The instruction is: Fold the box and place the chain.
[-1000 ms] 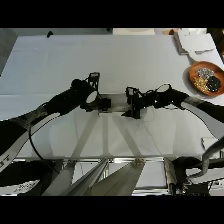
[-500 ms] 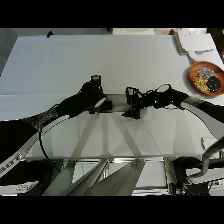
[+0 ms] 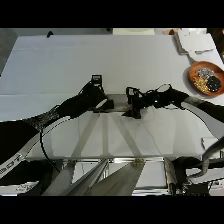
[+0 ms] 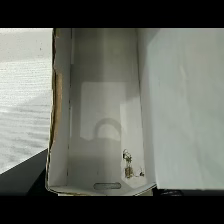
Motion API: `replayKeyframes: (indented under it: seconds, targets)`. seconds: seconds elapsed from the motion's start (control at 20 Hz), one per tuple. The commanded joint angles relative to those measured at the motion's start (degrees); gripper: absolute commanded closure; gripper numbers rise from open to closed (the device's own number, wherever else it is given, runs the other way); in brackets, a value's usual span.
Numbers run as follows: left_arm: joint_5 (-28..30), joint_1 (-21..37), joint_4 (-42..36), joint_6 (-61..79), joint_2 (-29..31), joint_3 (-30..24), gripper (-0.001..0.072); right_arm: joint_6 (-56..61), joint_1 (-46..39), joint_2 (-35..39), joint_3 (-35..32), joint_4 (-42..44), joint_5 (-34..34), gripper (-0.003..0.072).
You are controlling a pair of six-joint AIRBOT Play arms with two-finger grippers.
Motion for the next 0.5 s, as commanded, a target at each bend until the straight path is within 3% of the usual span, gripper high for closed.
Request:
replayKeyframes:
  seconds: [0.0, 0.1, 0.2, 0.25, 0.45]
  targets:
    - [-0.02, 0.0, -0.42, -0.76, 0.02, 0.04, 0.0699, 0.13, 0.07, -0.02, 0.02, 0.13, 0.04, 0.0223]
    - [-0.07, 0.07, -0.44, -0.76, 0.15, 0.04, 0.0677, 0.13, 0.07, -0.02, 0.02, 0.13, 0.04, 0.0223]
    - [-0.26, 0.09, -0.31, -0.63, 0.68, 0.04, 0.0451, 0.13, 0.07, -0.02, 0.02, 0.13, 0.04, 0.0223]
    - [-0.24, 0.17, -0.13, 0.11, 1.18, 0.04, 0.038, 0.13, 0.04, -0.02, 0.02, 0.13, 0.04, 0.0223]
    - [-1.6, 0.35, -0.09, 10.69, 4.11, 0.02, 0.0353, 0.13, 0.07, -0.02, 0.04, 0.15, 0.04, 0.0223]
